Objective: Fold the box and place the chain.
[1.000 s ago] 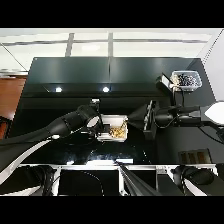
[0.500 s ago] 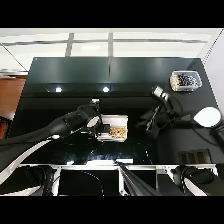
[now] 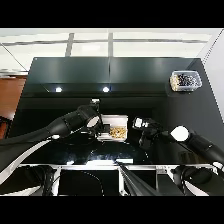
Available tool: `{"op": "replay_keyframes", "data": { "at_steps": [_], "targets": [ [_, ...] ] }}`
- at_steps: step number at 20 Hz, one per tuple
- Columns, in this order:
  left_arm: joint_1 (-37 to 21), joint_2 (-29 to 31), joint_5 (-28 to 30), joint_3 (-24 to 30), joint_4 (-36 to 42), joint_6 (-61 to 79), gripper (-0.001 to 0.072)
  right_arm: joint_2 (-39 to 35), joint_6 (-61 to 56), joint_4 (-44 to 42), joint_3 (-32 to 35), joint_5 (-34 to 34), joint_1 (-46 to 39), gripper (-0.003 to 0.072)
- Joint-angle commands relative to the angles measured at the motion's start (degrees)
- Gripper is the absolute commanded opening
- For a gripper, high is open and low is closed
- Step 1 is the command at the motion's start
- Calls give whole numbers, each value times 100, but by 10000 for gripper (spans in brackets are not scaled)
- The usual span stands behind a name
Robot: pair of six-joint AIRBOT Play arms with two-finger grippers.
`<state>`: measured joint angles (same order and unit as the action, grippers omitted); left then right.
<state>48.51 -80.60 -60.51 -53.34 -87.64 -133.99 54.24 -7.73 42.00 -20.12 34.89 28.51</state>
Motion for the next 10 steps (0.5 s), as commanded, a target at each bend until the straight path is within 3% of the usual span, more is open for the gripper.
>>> {"op": "replay_keyframes", "data": {
  "at_steps": [1,4,10],
  "targets": [
    [-2,-4,2,-2,0,2,32,352,1685,-1152,59,-149,107,477],
    [-2,-4,2,-2,0,2,32,498,2100,-1696,20,-173,107,475],
    [-2,-4,4,-2,0,2,32,732,2107,-1694,-52,-208,107,474]
  ]
}}
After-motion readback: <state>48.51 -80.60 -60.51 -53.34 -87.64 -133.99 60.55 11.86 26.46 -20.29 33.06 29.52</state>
